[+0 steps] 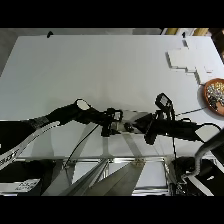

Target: Fold the box and place the chain.

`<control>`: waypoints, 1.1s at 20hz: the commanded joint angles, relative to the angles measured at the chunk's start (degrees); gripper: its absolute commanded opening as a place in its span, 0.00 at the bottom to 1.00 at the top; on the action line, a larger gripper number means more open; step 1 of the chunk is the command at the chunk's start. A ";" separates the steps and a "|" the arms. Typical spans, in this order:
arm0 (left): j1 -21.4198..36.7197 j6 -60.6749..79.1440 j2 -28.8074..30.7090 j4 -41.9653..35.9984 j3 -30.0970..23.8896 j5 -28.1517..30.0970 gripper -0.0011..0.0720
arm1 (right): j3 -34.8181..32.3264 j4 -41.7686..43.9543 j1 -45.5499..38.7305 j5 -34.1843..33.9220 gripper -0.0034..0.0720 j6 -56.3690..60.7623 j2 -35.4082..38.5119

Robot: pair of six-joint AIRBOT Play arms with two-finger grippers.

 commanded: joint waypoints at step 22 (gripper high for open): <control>0.04 0.02 0.00 -0.02 0.04 -0.02 0.20 | 8.61 -30.12 -9.29 15.39 0.26 -28.44 -16.92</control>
